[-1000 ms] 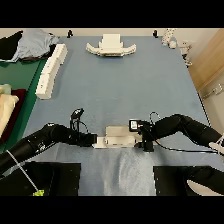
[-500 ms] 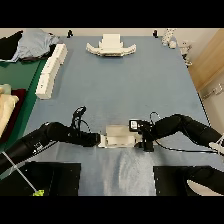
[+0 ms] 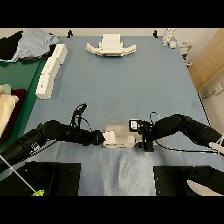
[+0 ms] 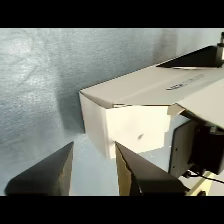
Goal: Fold the box.
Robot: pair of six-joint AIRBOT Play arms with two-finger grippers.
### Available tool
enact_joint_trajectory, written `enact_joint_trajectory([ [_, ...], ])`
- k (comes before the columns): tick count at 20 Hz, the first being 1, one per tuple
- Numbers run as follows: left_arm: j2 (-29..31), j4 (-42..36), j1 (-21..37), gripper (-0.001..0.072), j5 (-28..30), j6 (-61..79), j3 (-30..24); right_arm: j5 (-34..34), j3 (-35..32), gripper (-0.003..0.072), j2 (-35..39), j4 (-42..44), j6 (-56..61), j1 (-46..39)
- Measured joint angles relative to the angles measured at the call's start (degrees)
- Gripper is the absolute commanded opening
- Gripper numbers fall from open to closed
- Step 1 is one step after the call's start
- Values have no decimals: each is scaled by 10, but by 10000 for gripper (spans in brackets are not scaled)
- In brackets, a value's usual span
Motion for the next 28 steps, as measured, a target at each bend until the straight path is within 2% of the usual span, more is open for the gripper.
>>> enact_joint_trajectory([
  [11, -11, -51, -20, 408, 36, 21, 6, 0, 0, 415, 0, 0, 0, 0],
  [12, -17, -54, -26, 400, 37, 17, 7, 0, 0, 415, 0, 0, 0, 0],
  [13, -24, -56, -32, 351, 38, 14, 10, 0, 0, 415, 0, 0, 0, 0],
  [15, -36, -51, -43, 351, 39, -2, 20, 0, 0, 415, 0, 0, 0, 0],
  [17, -43, -21, -55, 351, 40, -36, 37, 0, 0, 415, 0, 0, 0, 0],
  [22, -63, 125, -100, 351, 16, -186, 91, 0, 0, 415, 0, 0, 0, 0],
  [28, -132, 245, -165, 351, -23, -320, 160, 0, 0, 415, 0, 0, 0, 0],
])
